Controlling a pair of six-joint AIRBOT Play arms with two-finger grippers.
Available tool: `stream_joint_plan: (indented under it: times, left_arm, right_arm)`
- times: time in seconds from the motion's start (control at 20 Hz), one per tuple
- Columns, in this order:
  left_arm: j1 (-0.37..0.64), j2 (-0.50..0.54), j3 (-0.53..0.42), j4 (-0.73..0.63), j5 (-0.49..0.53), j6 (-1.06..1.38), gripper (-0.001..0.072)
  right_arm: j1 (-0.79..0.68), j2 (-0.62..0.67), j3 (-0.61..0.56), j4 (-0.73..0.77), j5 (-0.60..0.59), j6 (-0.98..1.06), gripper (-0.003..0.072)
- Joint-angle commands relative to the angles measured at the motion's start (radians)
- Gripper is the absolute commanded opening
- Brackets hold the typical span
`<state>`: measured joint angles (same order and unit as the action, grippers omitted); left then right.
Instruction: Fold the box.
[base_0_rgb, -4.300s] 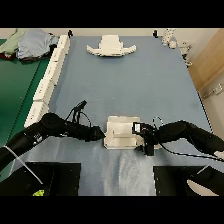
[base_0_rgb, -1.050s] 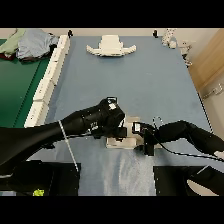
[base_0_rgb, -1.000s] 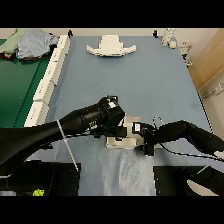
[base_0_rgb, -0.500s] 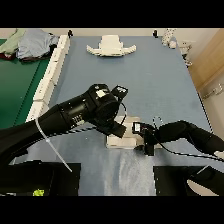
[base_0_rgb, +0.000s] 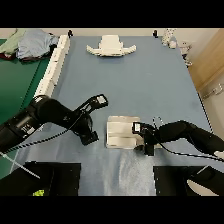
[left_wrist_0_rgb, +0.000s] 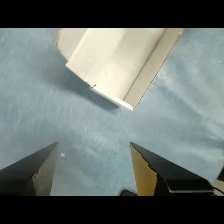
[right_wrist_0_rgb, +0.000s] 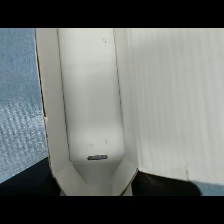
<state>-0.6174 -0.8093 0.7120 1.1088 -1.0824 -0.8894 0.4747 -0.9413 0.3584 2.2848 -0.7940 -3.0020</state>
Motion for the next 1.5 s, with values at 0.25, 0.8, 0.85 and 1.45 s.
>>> stream_joint_plan:
  times: [0.25,0.8,0.85,1.45]
  left_arm:
    - [0.122,-0.096,-0.286,-0.49,0.302,1.061,0.0689]
    - [0.035,-0.245,-0.29,-0.642,0.37,1.215,0.0689]
    - [0.032,-0.245,-0.29,-0.642,0.377,1.215,0.0689]
    - [-0.006,-0.318,-0.288,-0.669,0.468,1.191,0.0687]
  right_arm:
    - [0.001,0.0,0.0,0.0,0.0,0.0,0.0528]
    - [0.001,0.0,0.0,0.0,0.0,0.0,0.0528]
    - [0.001,0.0,0.0,0.0,0.0,0.0,0.0529]
    - [0.001,0.0,0.0,0.0,0.0,0.0,0.0529]
